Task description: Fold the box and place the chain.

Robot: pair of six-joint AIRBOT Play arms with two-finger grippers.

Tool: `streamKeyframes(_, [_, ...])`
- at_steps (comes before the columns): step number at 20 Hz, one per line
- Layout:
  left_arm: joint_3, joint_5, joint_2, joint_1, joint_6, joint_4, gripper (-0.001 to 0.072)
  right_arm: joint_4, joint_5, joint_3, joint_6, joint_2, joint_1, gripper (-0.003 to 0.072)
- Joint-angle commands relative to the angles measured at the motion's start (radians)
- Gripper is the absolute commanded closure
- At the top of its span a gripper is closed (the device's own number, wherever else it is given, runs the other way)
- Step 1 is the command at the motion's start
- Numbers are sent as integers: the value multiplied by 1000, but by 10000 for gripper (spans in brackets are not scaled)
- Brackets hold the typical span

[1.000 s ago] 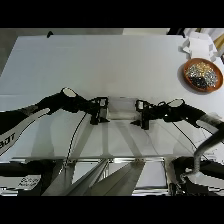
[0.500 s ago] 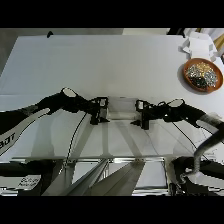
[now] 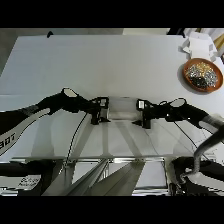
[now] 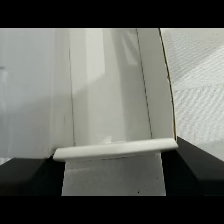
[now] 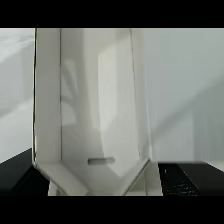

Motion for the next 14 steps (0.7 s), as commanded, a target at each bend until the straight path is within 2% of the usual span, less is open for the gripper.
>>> streamKeyframes(1, [0, -3, 0, 0, 0, 3, 556, -175, 67, 1, 183, 80, -56, -21])
streamKeyframes(5, [0, -3, 0, 0, 0, 3, 556, -373, 189, 2, 403, 200, -132, 5])
streamKeyframes(6, [0, -3, 0, 0, 0, 3, 556, -387, 212, 2, 427, 237, -137, 89])
streamKeyframes(7, [0, -3, 0, 0, 0, 3, 556, -386, 232, 2, 433, 278, -136, 238])
streamKeyframes(8, [0, -3, 0, 0, 0, 3, 556, -350, 261, 2, 420, 325, -136, 468])
streamKeyframes(9, [0, -3, 0, 0, 0, 3, 556, -298, 280, 2, 402, 362, -136, 662])
streamKeyframes(12, [0, -3, 0, 0, 0, 3, 556, -61, 259, 2, 304, 410, -134, 669])
streamKeyframes(14, [0, -3, 0, 0, 0, 3, 556, 88, 138, 1, 281, 402, -94, 669])
